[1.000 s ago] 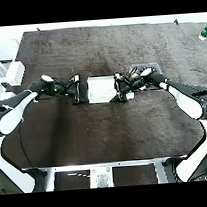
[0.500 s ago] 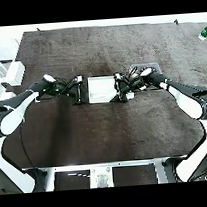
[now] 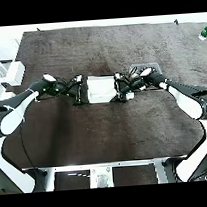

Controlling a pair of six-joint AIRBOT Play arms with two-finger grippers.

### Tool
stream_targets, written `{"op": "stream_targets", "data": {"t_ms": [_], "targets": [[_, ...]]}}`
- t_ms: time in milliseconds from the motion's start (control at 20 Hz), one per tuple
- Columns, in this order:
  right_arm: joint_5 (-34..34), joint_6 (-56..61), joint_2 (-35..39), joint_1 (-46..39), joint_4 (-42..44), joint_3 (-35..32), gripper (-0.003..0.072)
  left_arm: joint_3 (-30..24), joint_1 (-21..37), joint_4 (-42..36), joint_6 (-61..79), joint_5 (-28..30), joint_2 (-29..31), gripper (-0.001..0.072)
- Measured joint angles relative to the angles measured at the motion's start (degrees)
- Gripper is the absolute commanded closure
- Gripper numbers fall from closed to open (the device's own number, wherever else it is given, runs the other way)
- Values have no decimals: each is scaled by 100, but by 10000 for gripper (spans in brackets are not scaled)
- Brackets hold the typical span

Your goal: Fold the box and place the chain.

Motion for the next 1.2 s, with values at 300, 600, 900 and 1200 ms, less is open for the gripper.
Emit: {"op": "stream_targets", "data": {"t_ms": [300,600,900,1200], "targets": [[2,-7,0,0,-9,0,190,0,-136,11,24,133,-11,-11],[0,-7,0,0,-7,0,190,0,-238,11,39,286,-20,-11],[-11,-2,0,0,-7,0,190,0,-264,-55,-72,422,-31,-5],[-20,4,0,-2,-2,0,190,39,-264,-136,-140,474,-66,45]]}}
